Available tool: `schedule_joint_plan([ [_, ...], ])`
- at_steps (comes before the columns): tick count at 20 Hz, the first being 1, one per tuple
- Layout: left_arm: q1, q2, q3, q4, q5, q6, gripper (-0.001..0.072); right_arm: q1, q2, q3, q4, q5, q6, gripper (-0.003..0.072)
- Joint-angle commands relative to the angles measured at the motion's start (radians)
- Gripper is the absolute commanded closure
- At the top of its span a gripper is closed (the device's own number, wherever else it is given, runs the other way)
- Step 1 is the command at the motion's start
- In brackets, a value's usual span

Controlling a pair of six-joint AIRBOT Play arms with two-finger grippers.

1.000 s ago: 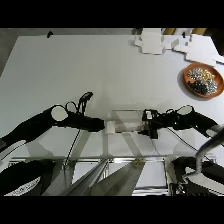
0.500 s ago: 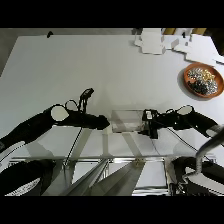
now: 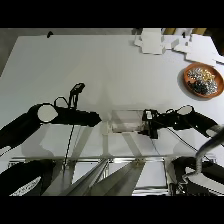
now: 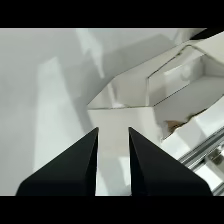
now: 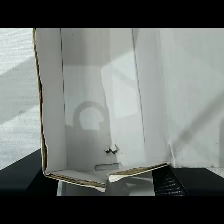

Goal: Fold the box and place the chain.

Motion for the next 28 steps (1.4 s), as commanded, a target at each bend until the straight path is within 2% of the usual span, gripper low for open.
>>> schedule_joint_plan([
  [1,0.023,0.0,-0.032,0.052,-0.021,-0.046,0.0507,0.0,0.0,0.0,0.0,0.0,0.0,0.037],
  [6,-0.014,-0.118,-0.044,-0.043,0.046,-0.035,0.0502,0.0,0.0,0.0,0.0,0.0,0.0,0.037],
  [9,-0.043,-0.159,-0.044,-0.139,0.063,0.065,0.0501,0.0,0.0,0.0,0.0,0.0,0.0,0.037],
  [20,-0.072,-0.158,-0.042,-0.314,0.101,0.17,0.0501,0.0,0.0,0.0,0.0,0.0,0.0,0.037],
  [28,-0.102,-0.156,0.001,-0.347,0.103,0.169,0.05,0.0,0.0,0.0,0.0,0.0,0.0,0.037],
])
